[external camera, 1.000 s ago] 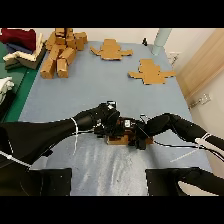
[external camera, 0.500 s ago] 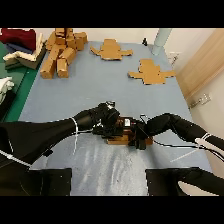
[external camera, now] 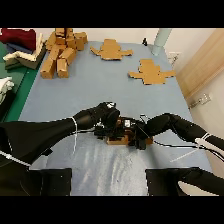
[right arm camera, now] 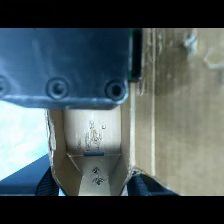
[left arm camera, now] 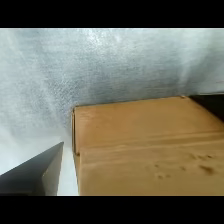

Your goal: Fold the box.

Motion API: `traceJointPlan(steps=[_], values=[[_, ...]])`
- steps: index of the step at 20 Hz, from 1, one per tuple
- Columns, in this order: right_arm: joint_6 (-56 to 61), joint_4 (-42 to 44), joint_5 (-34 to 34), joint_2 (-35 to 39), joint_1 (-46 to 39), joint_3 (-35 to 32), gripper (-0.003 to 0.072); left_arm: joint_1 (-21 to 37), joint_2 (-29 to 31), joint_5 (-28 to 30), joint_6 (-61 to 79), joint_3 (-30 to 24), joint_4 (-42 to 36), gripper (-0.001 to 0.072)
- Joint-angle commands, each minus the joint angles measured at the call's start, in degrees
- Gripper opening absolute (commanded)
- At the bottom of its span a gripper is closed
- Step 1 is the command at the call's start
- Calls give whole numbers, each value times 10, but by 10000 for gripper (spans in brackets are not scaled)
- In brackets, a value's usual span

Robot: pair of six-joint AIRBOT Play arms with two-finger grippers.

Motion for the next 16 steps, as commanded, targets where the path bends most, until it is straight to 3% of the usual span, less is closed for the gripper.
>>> traceJointPlan(steps=[1,6,13,15,16], values=[[0,0,0,0,0,0,456,23,9,-34,25,15,-47,575],[0,0,0,0,0,0,456,110,15,-130,99,45,-177,575],[0,0,0,0,0,0,456,231,14,-185,255,45,-334,574],[0,0,0,0,0,0,456,279,14,-219,315,45,-341,572],[0,0,0,0,0,0,456,306,14,-232,347,45,-332,529]])
